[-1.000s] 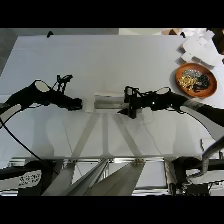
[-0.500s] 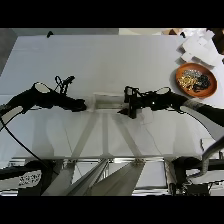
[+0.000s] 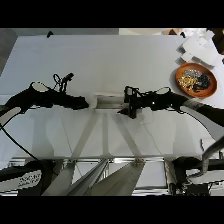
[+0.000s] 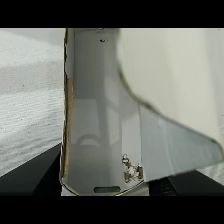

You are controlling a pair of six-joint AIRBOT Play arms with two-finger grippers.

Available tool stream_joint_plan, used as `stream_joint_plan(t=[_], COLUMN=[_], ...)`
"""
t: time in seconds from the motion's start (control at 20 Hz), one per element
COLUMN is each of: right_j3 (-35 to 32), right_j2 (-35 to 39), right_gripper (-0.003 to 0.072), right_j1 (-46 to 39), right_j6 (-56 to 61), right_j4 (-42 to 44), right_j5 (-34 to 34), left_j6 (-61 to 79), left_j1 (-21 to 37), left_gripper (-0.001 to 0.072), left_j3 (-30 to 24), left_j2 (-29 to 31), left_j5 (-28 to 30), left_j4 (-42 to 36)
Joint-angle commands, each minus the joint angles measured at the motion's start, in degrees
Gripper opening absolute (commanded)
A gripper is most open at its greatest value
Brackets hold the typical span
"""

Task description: Fold the box and place the chain.

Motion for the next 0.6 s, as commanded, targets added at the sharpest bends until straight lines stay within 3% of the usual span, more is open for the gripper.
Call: stream_joint_plan(t=[0.0, 0.15, 0.2, 0.25, 0.3, 0.55], right_j3=[0.02, 0.02, 0.0, 0.0, 0.02, 0.0], right_j2=[0.0, 0.0, 0.0, 0.0, 0.0, 0.0], right_gripper=[0.0439, 0.0439, 0.0439, 0.0439, 0.0439, 0.0439], right_j1=[0.0, 0.02, 0.02, 0.02, 0.02, 0.02], right_j6=[0.0, 0.0, 0.0, 0.0, 0.0, 0.0], right_j4=[0.0, 0.0, 0.0, 0.0, 0.0, 0.0], right_j5=[0.0, 0.0, 0.0, 0.0, 0.0, 0.0], left_j6=[2.03, 2.54, 2.51, 2.51, 2.54, 2.51], left_j1=[0.04, -0.09, -0.09, -0.07, -0.04, 0.02], left_gripper=[0.0093, 0.0099, 0.0189, 0.0351, 0.0392, 0.039], left_j3=[-0.02, -0.02, -0.02, -0.02, -0.02, -0.02], left_j2=[0.09, 0.09, 0.09, 0.09, 0.09, 0.11], left_j5=[-1.7, -3.39, -4.0, -4.52, -4.63, -4.66], left_j4=[-3.98, -5.66, -5.57, -5.55, -5.53, -5.4])
